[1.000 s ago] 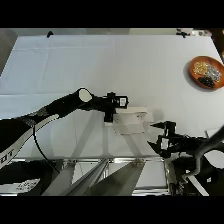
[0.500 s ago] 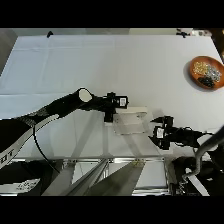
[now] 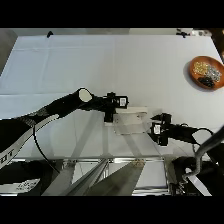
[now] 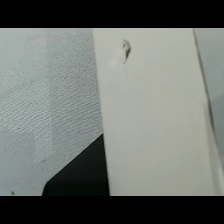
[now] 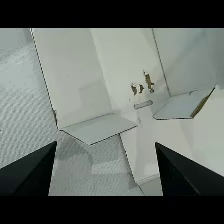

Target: Fold the box and place the chain.

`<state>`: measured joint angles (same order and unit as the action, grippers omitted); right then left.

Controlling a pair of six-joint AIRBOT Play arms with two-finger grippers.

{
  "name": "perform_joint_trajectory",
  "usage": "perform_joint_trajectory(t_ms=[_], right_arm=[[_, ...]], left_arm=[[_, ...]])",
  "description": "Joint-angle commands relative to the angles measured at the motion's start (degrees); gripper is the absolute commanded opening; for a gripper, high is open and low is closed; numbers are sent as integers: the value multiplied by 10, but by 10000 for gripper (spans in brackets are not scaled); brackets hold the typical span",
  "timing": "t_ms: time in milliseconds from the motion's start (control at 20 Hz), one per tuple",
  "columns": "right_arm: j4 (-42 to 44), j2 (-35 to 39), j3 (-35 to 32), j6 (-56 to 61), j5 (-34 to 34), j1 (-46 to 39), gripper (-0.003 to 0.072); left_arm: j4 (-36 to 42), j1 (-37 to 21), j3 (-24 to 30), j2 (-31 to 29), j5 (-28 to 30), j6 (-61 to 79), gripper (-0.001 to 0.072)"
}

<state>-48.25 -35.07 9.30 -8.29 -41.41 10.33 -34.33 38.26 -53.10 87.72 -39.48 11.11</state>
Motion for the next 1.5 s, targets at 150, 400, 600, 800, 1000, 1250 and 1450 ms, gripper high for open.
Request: perform_joint_trajectory(t_ms=[150, 400, 600, 800, 1000, 1250, 1450], right_arm=[[30, -6, 0, -27, 5, 0, 714], [34, -34, 0, -27, 63, 49, 714], [42, -37, 0, -24, 111, 56, 712], [78, -37, 2, -28, 111, 56, 711], [97, -50, 22, -28, 110, 56, 711], [146, -105, 43, -67, 89, 38, 711], [151, -108, 44, -110, 54, -19, 711]], left_arm=[[0, 0, 0, 0, 0, 0, 13], [0, 0, 0, 0, 0, 0, 13], [0, 0, 0, 0, 0, 0, 13], [0, 0, 0, 0, 0, 0, 13], [0, 0, 0, 0, 0, 0, 13], [0, 0, 0, 0, 0, 0, 13], [0, 0, 0, 0, 0, 0, 13]])
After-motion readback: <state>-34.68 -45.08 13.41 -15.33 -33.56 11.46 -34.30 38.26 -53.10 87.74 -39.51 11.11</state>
